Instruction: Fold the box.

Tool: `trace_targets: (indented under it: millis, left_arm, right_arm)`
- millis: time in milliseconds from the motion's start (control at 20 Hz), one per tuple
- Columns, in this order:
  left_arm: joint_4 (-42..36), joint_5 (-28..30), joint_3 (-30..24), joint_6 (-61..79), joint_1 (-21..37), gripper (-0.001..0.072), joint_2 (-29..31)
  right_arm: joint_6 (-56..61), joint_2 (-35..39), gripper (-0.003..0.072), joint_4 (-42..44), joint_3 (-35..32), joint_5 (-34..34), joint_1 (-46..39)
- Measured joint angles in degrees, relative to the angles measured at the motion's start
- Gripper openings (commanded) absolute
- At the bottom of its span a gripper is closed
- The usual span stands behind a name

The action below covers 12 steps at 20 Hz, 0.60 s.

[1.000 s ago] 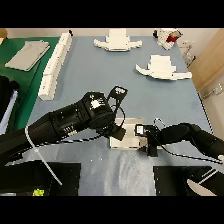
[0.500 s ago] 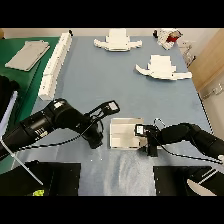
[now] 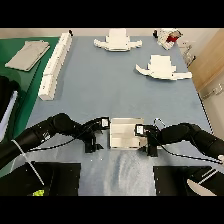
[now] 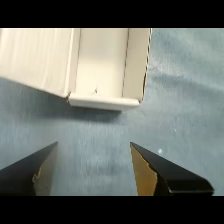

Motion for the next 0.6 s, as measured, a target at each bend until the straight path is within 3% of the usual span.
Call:
trace_targets:
  millis: [300,600]
  left_arm:
    - [-14.08,5.6,-1.88,17.0,-1.84,0.0684,-6.25]
    - [-19.26,8.92,-2.12,21.55,-2.67,0.0684,-8.44]
  right_arm:
    - [0.0,0.02,0.0581,0.0,0.0,0.0,0.0]
    - [0.02,0.02,0.0581,0.0,0.0,0.0,0.0]
